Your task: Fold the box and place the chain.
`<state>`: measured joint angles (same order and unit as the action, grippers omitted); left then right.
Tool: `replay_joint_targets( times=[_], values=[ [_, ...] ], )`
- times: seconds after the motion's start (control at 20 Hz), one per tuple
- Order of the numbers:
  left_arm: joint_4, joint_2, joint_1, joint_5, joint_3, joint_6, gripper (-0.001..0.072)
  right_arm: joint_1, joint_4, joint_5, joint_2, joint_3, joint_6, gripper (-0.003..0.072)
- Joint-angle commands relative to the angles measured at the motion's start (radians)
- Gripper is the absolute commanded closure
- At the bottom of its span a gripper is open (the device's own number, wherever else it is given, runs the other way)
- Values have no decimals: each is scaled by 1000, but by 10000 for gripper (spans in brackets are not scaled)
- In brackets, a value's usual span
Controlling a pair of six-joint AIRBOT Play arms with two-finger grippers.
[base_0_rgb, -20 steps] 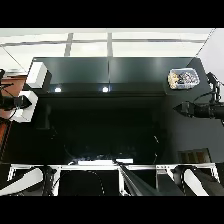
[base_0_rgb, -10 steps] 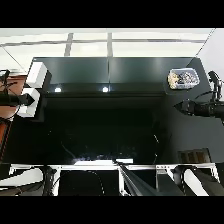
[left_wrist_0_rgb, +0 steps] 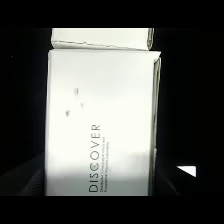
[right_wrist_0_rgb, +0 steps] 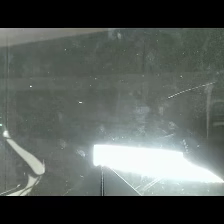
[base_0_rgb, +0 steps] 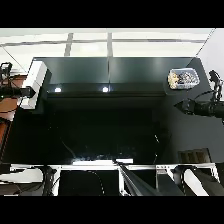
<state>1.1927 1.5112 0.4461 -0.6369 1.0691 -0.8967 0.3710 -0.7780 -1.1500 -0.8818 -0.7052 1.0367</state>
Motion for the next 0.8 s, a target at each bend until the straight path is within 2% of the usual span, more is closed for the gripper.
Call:
replay_joint_targets(
  times=[0.0, 0.15, 0.25, 0.4, 0.45, 0.5, 0.55, 0.6, 0.65, 0.75],
  values=[
    [18, 6, -5, 15, 27, 0, 0, 0, 0, -2, -1, 0, 0, 672],
    [47, -85, -18, -6, 117, -8, 0, 0, 51, -31, 0, -1, -110, 672],
    [-15, -166, -54, -39, 181, -13, 1, -6, 150, -18, 0, -3, -208, 672],
    [-164, -288, -149, -87, 208, -18, 18, -121, 103, 53, 0, -78, -222, 673],
    [-198, -328, -193, -129, 208, -44, 190, -174, 61, 56, 0, -121, -221, 673],
    [-215, -362, -234, -193, 208, -76, 486, -226, 19, 54, 0, -164, -216, 673],
    [-214, -392, -283, -283, 207, -97, 688, -274, -26, 51, 0, -205, -198, 673],
    [-203, -418, -338, -352, 197, -98, 690, -315, -70, 45, 0, -232, -179, 674],
    [-174, -457, -418, -358, 153, -99, 691, -349, -117, 18, 0, -239, -182, 676],
    [-50, -557, -601, -214, -4, -192, 691, -410, -294, 19, 0, -225, -106, 679]
  ],
)
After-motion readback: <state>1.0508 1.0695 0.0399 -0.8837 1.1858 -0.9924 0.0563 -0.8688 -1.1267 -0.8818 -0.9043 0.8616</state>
